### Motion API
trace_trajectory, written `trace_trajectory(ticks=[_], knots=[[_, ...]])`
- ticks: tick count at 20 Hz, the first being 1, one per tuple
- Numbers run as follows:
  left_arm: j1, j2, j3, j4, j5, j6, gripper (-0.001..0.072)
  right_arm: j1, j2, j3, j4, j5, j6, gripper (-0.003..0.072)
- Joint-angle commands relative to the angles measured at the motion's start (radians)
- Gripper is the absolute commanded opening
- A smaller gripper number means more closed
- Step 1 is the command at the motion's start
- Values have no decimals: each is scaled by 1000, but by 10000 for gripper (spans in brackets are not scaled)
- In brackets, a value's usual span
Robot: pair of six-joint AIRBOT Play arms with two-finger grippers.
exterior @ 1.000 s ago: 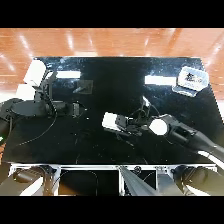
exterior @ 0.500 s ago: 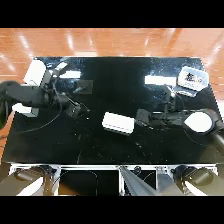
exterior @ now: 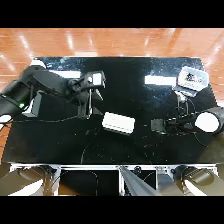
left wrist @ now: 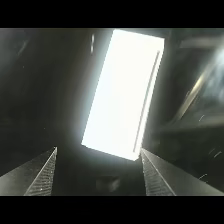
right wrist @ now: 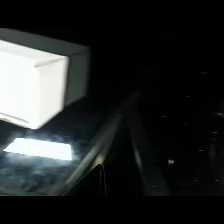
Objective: Fold the box and place the chain.
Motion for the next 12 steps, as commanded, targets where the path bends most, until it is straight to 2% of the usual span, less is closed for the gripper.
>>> trace_trajectory(ticks=[1,3,6,9,12], knots=[[-62,-43,10,102,-50,92,639,-4,2,1,-75,17,18,36],[-89,-84,10,150,-97,92,638,-4,2,1,-99,1,47,36],[-91,-159,9,141,-145,92,636,-4,2,1,-117,-47,67,36],[-101,-229,9,135,-146,92,634,-4,1,1,-154,-75,68,36],[-106,-248,9,93,-105,92,634,-4,2,1,-176,-79,68,36]])
